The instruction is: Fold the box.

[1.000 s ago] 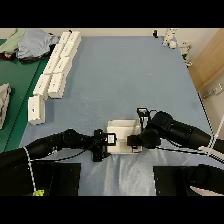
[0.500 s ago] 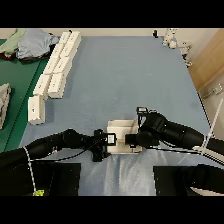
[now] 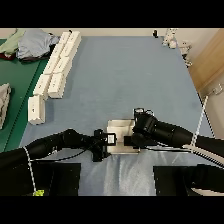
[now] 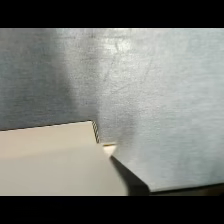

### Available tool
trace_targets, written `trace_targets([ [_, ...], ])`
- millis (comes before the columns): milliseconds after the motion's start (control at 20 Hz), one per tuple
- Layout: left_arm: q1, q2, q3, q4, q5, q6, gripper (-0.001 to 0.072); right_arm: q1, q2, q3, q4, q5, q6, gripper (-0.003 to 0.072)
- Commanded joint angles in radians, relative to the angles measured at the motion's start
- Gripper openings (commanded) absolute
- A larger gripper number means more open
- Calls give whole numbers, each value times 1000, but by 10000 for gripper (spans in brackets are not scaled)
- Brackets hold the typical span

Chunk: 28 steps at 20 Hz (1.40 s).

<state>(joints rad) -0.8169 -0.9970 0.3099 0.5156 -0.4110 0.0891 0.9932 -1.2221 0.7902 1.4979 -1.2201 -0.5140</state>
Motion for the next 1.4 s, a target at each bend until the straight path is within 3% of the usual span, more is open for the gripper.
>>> trace_targets([
  [0, 0, -1, 0, 0, 0, 0, 521, 6, -6, 4, -17, -27, 8, 3],
  [250, 0, -1, 0, 1, 0, 0, 521, 6, -5, 5, -8, -22, -3, 21],
  [350, 0, -1, 0, 0, 0, 0, 521, 6, -5, 15, 18, -34, -34, 421],
  [600, 0, -1, 0, 0, 0, 0, 521, 6, 17, 85, 15, -171, -106, 428],
  [800, 0, -1, 0, 0, 0, 0, 521, 2, 123, 145, -79, -240, -134, 424],
  [850, 0, -1, 0, 0, 0, 0, 521, -13, 158, 146, -118, -265, -146, 336],
  [950, 0, -1, 0, 0, 0, 0, 520, -92, 209, 143, -158, -294, -207, 69],
  [1000, 0, -1, 0, 0, 0, 0, 521, -164, 220, 141, -156, -285, -261, 2],
  [1050, 0, -1, 0, 0, 0, 0, 520, -246, 218, 141, -136, -269, -335, 1],
  [1200, 0, -1, 0, 0, 0, 0, 521, -542, 158, 141, 100, -115, -619, 1],
  [1350, 0, -1, 0, 0, 0, 0, 521, -807, 26, 141, 500, -8, -942, 1],
])
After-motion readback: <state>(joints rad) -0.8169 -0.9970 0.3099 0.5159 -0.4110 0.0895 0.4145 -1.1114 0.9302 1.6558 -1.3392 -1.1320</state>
